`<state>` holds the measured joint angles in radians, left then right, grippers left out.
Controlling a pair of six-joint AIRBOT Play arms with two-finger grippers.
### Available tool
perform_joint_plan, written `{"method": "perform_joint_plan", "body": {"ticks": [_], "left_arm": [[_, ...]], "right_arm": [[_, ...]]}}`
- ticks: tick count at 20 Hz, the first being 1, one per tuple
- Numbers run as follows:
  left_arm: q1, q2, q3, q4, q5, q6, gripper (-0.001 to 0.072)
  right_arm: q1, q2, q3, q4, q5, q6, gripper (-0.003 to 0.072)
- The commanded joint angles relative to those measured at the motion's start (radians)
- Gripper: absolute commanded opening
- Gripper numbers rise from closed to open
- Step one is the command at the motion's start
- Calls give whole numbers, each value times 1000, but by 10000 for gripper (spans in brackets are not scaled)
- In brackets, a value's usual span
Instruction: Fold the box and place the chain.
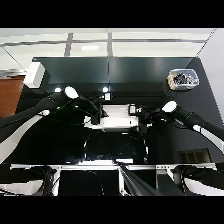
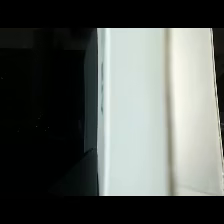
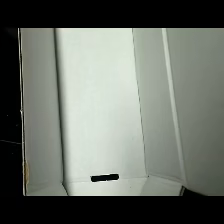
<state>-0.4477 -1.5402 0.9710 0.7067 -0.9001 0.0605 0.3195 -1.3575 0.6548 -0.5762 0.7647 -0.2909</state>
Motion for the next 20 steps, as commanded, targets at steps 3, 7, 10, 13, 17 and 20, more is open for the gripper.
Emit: {"method": "perform_joint_plan", "body": {"ticks": [3, 7, 10, 13, 17, 20], "left_arm": [[1, 0, 1, 0, 2, 0, 29], [1, 0, 1, 0, 2, 0, 29], [1, 0, 1, 0, 2, 0, 29], [1, 0, 1, 0, 2, 0, 29], [1, 0, 1, 0, 2, 0, 29], [1, 0, 1, 0, 2, 0, 29]], "right_arm": [[0, -1, 0, -5, 16, -13, 692], [0, -1, 0, -8, 19, -14, 692], [0, -1, 0, -8, 20, -16, 692], [1, -1, 0, -8, 16, -16, 692], [1, -1, 0, -8, 15, -15, 692], [16, -2, 0, -21, -10, 6, 692]]}}
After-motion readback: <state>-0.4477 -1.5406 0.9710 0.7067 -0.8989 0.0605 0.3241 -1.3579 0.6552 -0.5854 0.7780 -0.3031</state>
